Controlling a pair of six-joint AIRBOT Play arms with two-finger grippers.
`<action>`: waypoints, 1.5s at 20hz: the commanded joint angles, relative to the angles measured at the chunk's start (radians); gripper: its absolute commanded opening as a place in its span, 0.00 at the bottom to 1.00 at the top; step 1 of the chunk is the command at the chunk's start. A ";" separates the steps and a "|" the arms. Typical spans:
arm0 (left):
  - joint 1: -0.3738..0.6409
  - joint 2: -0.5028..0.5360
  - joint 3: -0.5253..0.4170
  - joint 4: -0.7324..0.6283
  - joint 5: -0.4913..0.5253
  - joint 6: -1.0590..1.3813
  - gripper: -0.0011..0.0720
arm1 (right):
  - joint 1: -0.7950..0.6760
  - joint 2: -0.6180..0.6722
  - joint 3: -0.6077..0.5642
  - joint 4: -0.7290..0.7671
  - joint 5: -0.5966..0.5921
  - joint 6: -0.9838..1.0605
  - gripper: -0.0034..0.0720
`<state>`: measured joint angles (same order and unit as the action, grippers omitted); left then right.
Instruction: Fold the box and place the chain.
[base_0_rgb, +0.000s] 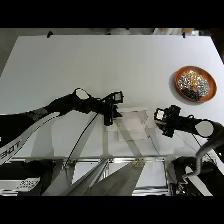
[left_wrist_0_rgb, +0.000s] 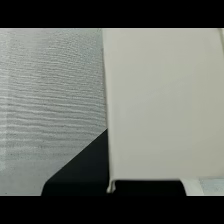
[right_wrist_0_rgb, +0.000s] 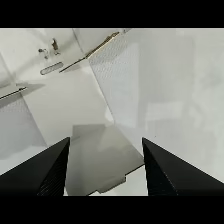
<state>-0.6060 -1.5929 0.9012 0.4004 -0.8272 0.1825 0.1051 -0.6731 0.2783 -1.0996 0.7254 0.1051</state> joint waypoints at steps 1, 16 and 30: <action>0.000 0.000 0.000 0.000 0.000 0.000 0.03 | 0.044 0.091 0.000 0.013 0.067 0.002 0.66; 0.000 0.000 0.000 0.000 0.000 0.000 0.03 | 0.363 0.208 -0.120 -0.015 0.121 -0.004 0.95; 0.000 0.000 0.000 0.000 0.001 0.000 0.03 | 0.362 0.060 -0.040 -0.017 -0.030 -0.005 0.95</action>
